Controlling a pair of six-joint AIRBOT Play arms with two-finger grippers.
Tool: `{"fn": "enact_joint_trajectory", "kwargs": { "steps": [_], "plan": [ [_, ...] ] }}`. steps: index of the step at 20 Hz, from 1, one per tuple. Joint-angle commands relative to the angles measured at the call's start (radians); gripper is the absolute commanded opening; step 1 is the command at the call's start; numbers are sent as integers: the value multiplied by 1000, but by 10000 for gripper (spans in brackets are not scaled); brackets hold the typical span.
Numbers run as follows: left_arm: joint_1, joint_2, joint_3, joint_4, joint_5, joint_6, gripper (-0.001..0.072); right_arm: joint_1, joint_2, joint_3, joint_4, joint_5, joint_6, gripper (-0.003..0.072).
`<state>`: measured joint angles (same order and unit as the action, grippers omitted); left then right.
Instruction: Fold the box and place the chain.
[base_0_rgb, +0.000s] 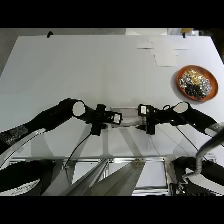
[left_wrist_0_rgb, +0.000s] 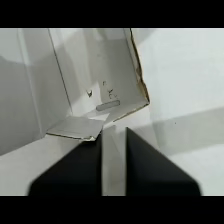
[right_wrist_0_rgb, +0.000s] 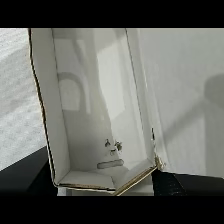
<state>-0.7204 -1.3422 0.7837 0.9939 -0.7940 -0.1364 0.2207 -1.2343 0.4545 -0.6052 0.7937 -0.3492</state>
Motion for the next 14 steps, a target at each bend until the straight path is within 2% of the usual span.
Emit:
{"fn": "enact_joint_trajectory", "kwargs": {
  "steps": [1, 4, 9, 14],
  "plan": [
    [-8, -1, 0, -22, 21, 2, 62, 0, 0, 0, 0, 0, 0, 338],
    [-17, -1, 0, -38, 28, 2, 60, 0, 0, 0, 0, 0, 0, 338],
    [-35, -2, 0, -82, 110, -2, 59, 0, 0, 0, 0, 0, 0, 338],
    [-51, -8, 0, -109, 115, -2, 70, 0, 0, 0, 0, 0, 0, 338]
  ]
}}
